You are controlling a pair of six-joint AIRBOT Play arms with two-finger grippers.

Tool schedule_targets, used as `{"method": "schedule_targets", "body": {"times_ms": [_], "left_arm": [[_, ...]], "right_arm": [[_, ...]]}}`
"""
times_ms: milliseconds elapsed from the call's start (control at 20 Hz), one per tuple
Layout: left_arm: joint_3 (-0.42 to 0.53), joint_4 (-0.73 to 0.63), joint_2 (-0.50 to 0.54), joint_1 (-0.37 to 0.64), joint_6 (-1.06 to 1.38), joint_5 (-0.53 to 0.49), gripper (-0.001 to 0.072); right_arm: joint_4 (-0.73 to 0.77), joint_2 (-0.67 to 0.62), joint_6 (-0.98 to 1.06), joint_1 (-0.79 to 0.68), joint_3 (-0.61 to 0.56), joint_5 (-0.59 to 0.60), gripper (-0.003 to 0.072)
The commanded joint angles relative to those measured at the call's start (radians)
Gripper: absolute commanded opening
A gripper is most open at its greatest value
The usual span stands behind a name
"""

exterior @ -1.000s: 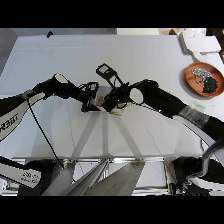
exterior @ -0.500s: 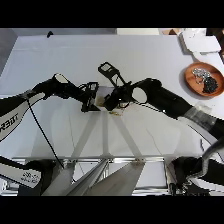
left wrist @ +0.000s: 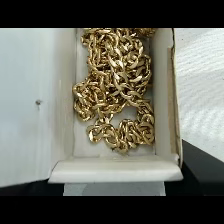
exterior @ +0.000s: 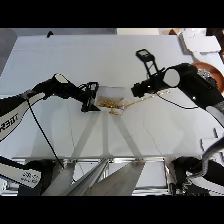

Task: Fold the box and place the chain.

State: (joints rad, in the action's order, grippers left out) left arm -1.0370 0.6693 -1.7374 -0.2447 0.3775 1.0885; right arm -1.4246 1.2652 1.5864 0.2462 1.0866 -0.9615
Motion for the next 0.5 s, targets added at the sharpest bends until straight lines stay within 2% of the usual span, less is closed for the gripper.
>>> {"method": "schedule_targets", "body": {"times_ms": [0,100,300,450], "left_arm": [[0.000,0.000,0.000,0.000,0.000,0.000,0.0333],[0.000,0.000,0.000,0.000,0.000,0.000,0.0333],[0.000,0.000,0.000,0.000,0.000,0.000,0.0333],[0.000,0.000,0.000,0.000,0.000,0.000,0.0333]], "right_arm": [[-0.188,0.003,0.333,-0.070,-0.009,-0.018,0.0354],[-0.266,0.028,0.440,-0.070,-0.010,-0.028,0.0353],[-0.300,0.121,0.660,-0.069,-0.010,-0.100,0.0354],[-0.338,0.175,0.780,-0.042,-0.010,-0.076,0.0354]]}}
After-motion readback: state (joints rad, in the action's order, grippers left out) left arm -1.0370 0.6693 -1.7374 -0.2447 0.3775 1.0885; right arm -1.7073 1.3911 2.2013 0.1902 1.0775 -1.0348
